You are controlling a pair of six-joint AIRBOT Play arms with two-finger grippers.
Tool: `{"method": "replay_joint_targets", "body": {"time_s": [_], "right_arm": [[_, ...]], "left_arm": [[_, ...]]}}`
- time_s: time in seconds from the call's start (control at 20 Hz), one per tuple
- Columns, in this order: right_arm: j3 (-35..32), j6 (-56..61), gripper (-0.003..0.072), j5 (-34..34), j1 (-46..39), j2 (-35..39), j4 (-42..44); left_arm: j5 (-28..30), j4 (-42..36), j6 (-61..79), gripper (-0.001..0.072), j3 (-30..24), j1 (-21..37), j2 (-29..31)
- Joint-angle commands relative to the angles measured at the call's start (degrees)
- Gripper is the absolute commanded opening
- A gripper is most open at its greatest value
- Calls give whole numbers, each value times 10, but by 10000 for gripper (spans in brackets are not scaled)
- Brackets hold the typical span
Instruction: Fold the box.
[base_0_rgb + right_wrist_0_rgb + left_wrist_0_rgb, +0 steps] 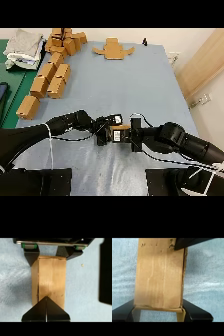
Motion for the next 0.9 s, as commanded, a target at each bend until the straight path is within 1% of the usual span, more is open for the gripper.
{"method": "replay_joint_targets", "body": {"time_s": [0.0, 0.1, 0.2, 0.35, 0.45, 0.5, 0.6, 0.7, 0.85], "right_arm": [[6, 46, 4, -9, 0, 36, -11], [11, 116, 4, -30, 0, 67, -40], [12, 225, 4, -59, -6, 86, -67], [12, 390, 3, -114, -50, 85, -65], [12, 499, 3, -134, -86, 82, -59], [12, 535, 4, -139, -109, 79, -55], [17, 571, 4, -160, -158, 59, -38], [28, 577, 4, -191, -212, 23, 4], [31, 592, 4, -179, -262, -22, 55]], "left_arm": [[0, 0, 0, 479, 0, 0, 0], [0, 0, 0, 479, 0, 0, 0], [0, 0, 0, 480, 0, 0, 0], [0, 0, 0, 479, 0, 0, 0], [0, 0, 0, 479, 0, 0, 0], [0, 0, 0, 480, 0, 0, 0], [0, 0, 0, 479, 0, 0, 0], [0, 0, 0, 480, 0, 0, 0], [0, 0, 0, 479, 0, 0, 0]]}}
